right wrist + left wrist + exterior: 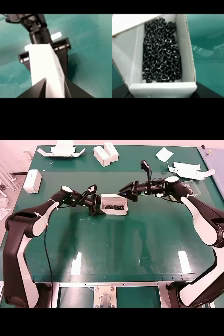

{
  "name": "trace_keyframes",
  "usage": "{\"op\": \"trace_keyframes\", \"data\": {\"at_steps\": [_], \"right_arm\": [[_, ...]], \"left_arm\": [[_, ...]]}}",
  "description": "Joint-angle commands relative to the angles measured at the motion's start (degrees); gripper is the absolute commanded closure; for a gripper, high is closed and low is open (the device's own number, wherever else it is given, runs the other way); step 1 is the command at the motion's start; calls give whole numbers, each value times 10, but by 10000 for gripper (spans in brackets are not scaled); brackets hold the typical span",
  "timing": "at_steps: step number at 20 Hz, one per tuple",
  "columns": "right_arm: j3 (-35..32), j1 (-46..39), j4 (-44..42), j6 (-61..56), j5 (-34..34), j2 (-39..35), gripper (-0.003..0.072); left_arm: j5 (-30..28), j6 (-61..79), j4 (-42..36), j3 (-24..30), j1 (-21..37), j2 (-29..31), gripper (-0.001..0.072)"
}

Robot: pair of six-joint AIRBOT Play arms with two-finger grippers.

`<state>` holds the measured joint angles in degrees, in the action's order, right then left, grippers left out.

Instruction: Fold the box and place the chain.

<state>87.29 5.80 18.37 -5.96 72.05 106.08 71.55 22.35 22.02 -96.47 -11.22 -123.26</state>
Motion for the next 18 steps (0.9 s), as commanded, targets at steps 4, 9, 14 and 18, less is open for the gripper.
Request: {"op": "trace_keyframes", "data": {"at_steps": [4,9,14,18], "right_arm": [[27,23,96,-27,11,0,416],[43,24,123,-26,10,0,416],[63,28,128,-25,10,1,427],[63,40,135,-15,8,1,436]], "left_arm": [[0,0,0,0,0,0,312],[0,0,0,0,0,0,312],[0,0,0,0,0,0,312],[0,0,0,0,0,0,312]]}}
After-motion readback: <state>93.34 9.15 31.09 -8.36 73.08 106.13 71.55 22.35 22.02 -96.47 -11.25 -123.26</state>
